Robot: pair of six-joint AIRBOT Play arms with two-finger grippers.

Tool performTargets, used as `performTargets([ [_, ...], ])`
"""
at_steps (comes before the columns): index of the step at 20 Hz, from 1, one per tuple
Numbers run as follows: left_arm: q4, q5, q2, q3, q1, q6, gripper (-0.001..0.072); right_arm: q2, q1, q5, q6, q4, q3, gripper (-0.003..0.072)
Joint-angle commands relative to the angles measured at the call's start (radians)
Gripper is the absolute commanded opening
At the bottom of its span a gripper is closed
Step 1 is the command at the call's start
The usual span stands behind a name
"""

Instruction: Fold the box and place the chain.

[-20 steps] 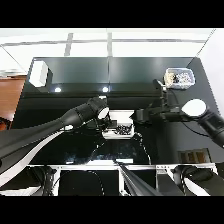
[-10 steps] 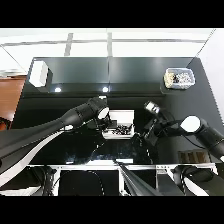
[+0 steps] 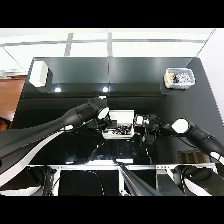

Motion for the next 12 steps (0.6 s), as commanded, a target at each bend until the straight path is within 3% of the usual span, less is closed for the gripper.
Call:
performTargets([
  [1, 0.0, -0.001, 0.0, 0.0, 0.0, 0.0, 0.0028, -0.071, 0.003, -0.006, -0.143, 0.064, 0.038, 0.0661],
  [9, 0.0, -0.005, 0.0, 0.0, 0.0, 0.0, 0.0028, -0.147, 0.004, 0.023, -0.215, 0.081, 0.061, 0.064],
  [11, 0.0, -0.005, 0.0, 0.0, 0.0, 0.0, 0.0028, -0.148, 0.003, 0.03, -0.208, 0.079, 0.061, 0.0351],
  [12, 0.0, -0.005, 0.0, 0.0, 0.0, 0.0, 0.0028, -0.148, 0.003, 0.04, -0.185, 0.065, 0.061, 0.0079],
])
